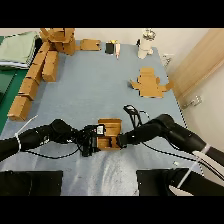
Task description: Fold the box.
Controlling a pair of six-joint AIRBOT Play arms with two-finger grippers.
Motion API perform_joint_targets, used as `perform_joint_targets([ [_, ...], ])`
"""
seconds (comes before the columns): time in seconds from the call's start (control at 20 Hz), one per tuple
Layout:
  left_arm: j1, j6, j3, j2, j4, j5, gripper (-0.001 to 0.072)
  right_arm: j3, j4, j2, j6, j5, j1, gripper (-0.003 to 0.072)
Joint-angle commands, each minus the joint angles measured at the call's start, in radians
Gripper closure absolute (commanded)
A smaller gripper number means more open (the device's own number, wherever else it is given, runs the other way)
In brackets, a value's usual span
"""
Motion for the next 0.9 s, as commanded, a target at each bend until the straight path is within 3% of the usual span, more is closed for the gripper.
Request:
perform_joint_targets([
  [0.0,0.000,0.001,0.001,-0.001,0.000,0.000,0.0230,0.119,-0.149,-0.123,0.177,-0.072,0.115,0.0247],
  [0.35,0.000,0.001,0.001,-0.001,0.000,0.000,0.0230,0.284,-0.218,-0.315,0.367,-0.194,0.216,0.0248],
  [0.6,0.000,0.001,0.001,-0.001,0.000,0.000,0.0230,0.291,-0.313,-0.363,0.441,-0.305,0.216,0.0248],
  [0.85,0.000,0.001,0.001,-0.001,0.000,0.000,0.0230,0.291,-0.318,-0.364,0.443,-0.300,0.216,0.0313],
])
